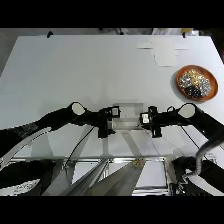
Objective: Fold the box and place the chain.
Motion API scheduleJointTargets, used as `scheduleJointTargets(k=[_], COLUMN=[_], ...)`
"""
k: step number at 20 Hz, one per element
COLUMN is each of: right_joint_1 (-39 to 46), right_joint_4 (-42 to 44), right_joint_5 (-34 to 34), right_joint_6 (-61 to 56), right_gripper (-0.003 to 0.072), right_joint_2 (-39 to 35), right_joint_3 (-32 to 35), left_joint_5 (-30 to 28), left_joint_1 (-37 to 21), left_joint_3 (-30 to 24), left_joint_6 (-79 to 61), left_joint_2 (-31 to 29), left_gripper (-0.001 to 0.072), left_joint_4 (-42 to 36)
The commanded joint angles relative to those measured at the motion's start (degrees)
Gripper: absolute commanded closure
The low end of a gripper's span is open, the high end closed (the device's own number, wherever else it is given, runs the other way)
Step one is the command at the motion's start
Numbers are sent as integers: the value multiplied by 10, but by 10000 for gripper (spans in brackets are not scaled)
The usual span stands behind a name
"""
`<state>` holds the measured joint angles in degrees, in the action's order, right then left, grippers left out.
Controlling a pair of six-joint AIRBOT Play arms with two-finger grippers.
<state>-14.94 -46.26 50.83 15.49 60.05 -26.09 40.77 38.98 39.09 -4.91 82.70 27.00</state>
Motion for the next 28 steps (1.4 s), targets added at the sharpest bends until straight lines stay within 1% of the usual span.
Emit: scheduleJointTargets(k=[1,3,4,6,7,8,9,12,13,14,15,16,17,18,20,23,26,28], right_joint_1=[-1,-1,-1,-1,-1,2,6,11,11,11,11,11,11,11,11,22,77,121], right_joint_4=[32,41,45,47,47,47,43,20,7,-7,-21,-40,-58,-75,-90,-92,-107,-158], right_joint_5=[-10,-10,-10,-9,-7,-5,-5,-3,-3,-3,-3,0,5,10,-1,-58,-59,-48], right_joint_6=[1,2,2,1,0,0,0,-34,-51,-68,-87,-117,-152,-195,-264,-381,-516,-642], right_gripper=[530,522,489,474,399,284,247,249,255,279,345,469,608,669,670,670,670,670], right_joint_2=[12,20,24,26,26,26,26,16,8,-3,-17,-35,-55,-77,-119,-173,-178,-171], right_joint_3=[0,0,0,0,0,0,0,0,0,0,0,0,0,0,0,-7,-45,-63], left_joint_5=[0,0,0,0,0,0,0,0,0,0,0,0,0,0,0,0,0,0], left_joint_1=[0,0,0,0,0,0,0,0,0,0,0,0,0,0,0,0,0,0], left_joint_3=[0,0,0,0,0,0,0,0,0,0,0,0,0,0,0,0,0,0], left_joint_6=[0,0,0,0,0,0,0,0,0,0,0,0,0,0,0,0,0,0], left_joint_2=[0,0,0,0,0,0,0,0,0,0,0,0,0,0,0,0,0,0], left_gripper=[456,456,456,456,456,456,456,456,456,456,456,456,456,456,456,456,456,456], left_joint_4=[0,0,0,0,0,0,0,0,0,0,0,0,0,0,0,0,0,0])
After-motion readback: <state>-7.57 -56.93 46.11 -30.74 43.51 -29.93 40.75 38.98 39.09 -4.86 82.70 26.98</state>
